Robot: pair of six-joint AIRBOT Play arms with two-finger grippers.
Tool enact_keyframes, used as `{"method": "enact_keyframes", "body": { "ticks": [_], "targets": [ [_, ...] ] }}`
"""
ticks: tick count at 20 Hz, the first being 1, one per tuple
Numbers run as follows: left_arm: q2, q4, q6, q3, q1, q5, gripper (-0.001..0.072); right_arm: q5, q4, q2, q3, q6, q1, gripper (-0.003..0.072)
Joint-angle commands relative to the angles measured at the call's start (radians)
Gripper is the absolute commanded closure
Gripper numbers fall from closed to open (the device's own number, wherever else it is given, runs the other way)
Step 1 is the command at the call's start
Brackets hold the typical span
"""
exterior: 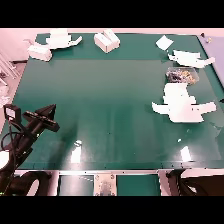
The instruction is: Fold the box and place the chain.
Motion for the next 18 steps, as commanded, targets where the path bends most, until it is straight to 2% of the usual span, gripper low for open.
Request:
{"method": "enact_keyframes", "body": {
  "ticks": [1,5,18],
  "targets": [
    [0.0,0.0,0.0,0.0,0.0,-0.002,0.0688,0.164,0.042,-0.162,0.187,-0.01,0.0,0.0163],
    [0.0,0.0,0.0,0.0,0.0,-0.002,0.0688,0.188,0.051,-0.281,0.302,-0.024,0.0,0.0163],
    [0.0,0.0,0.0,0.0,0.0,-0.002,0.0688,0.282,0.106,-0.413,0.305,-0.095,0.035,0.0163]
  ]
}}
